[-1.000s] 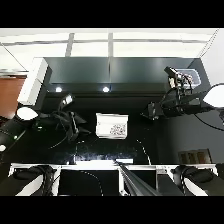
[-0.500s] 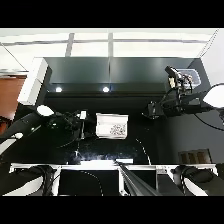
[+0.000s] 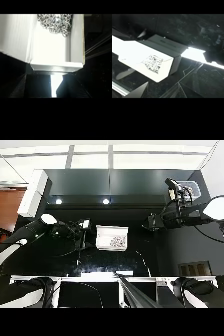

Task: Fold the box and place the chain.

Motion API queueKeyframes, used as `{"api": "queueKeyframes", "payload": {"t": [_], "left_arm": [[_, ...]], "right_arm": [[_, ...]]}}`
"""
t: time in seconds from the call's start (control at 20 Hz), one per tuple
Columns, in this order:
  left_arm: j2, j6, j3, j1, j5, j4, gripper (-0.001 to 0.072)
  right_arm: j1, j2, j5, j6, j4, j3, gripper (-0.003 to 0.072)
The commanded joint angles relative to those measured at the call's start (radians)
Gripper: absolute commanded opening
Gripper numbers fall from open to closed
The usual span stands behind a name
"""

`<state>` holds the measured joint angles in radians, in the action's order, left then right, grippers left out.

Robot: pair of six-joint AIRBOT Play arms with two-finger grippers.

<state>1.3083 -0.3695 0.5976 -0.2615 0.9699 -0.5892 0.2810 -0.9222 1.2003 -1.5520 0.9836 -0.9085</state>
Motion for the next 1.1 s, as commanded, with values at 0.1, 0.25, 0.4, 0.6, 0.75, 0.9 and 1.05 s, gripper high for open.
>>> {"api": "queueKeyframes", "payload": {"t": [0.1,0.25,0.4,0.6,0.75,0.9,1.05], "left_arm": [[0.003,0.006,0.003,-0.015,-0.002,0.003,0.0711],[0.003,0.007,0.003,-0.029,-0.006,0.003,0.0711],[0.003,0.027,0.003,-0.048,-0.036,0.004,0.0711],[0.003,0.037,0.003,-0.07,-0.059,0.008,0.0711],[0.003,0.037,0.003,-0.072,-0.058,0.005,0.0703],[0.003,0.037,0.003,-0.072,-0.058,0.005,0.0456],[0.003,0.037,0.003,-0.073,-0.058,0.003,0.0392]], "right_arm": [[0.0,0.001,0.0,0.0,0.012,-0.001,0.0446],[0.0,0.001,0.0,0.0,0.016,-0.001,0.0447],[0.0,0.001,0.0,0.0,0.016,-0.001,0.0447],[0.0,0.001,0.0,0.0,0.016,-0.001,0.0447],[0.0,0.001,-0.002,0.0,0.017,-0.001,0.0447],[0.001,0.0,-0.021,0.0,0.037,-0.001,0.0447],[0.042,-0.009,-0.073,0.021,0.083,-0.001,0.072]]}}
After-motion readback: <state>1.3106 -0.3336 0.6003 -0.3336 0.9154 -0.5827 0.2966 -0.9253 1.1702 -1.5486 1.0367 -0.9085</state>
